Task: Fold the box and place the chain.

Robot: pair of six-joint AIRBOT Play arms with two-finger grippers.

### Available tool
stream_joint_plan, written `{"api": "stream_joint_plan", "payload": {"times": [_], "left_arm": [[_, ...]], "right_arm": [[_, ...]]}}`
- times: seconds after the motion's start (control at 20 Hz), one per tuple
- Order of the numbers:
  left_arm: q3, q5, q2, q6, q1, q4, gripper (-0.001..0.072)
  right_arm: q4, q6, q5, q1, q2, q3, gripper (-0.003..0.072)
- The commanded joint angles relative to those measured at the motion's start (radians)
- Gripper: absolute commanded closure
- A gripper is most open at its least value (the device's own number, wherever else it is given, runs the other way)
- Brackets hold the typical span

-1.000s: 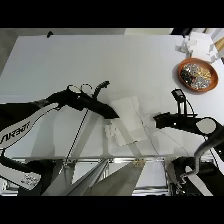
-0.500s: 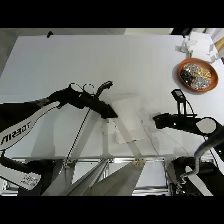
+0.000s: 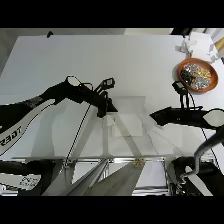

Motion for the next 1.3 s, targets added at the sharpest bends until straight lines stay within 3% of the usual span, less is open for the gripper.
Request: {"api": "stream_joint_plan", "payload": {"times": [0.0,0.2,0.45,1.25], "left_arm": [[0.003,0.032,0.009,0.141,-0.021,0.054,0.0700],[0.003,0.119,-0.008,0.160,-0.046,0.080,0.0703],[0.003,0.189,-0.049,0.193,-0.063,0.039,0.0704],[0.003,0.216,-0.059,0.184,-0.063,0.023,0.0699]], "right_arm": [[-0.064,0.000,0.122,0.000,0.001,0.085,0.0361],[-0.202,0.000,0.143,0.000,0.001,0.092,0.0361],[-0.223,0.000,0.142,0.000,0.001,0.092,0.0362],[-0.223,-0.027,0.140,0.000,0.001,0.092,0.0363]]}}
